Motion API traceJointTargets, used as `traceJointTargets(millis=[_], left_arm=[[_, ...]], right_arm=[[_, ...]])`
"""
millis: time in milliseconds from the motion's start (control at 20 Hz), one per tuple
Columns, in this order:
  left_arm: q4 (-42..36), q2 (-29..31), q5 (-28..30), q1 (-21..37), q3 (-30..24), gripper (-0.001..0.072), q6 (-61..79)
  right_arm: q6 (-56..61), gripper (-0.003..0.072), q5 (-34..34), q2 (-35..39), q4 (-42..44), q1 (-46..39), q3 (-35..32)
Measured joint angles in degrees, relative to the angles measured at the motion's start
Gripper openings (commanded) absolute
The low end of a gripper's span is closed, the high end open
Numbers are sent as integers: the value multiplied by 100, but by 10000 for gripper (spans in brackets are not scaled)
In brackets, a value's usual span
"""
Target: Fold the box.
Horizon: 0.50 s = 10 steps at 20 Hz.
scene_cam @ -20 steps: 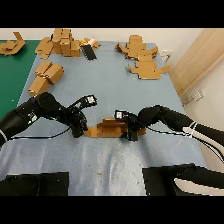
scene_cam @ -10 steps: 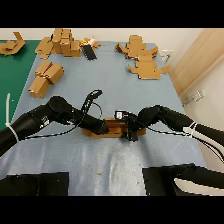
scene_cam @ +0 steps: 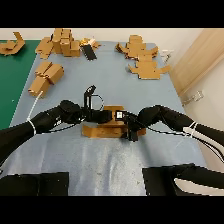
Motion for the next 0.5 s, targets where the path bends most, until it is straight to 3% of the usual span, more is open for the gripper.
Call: traceJointTargets(millis=[500], left_arm=[[131, -173, 800, 4, 4, 8, 0]], right_arm=[[-15, 497, -144, 0, 2, 0, 2]])
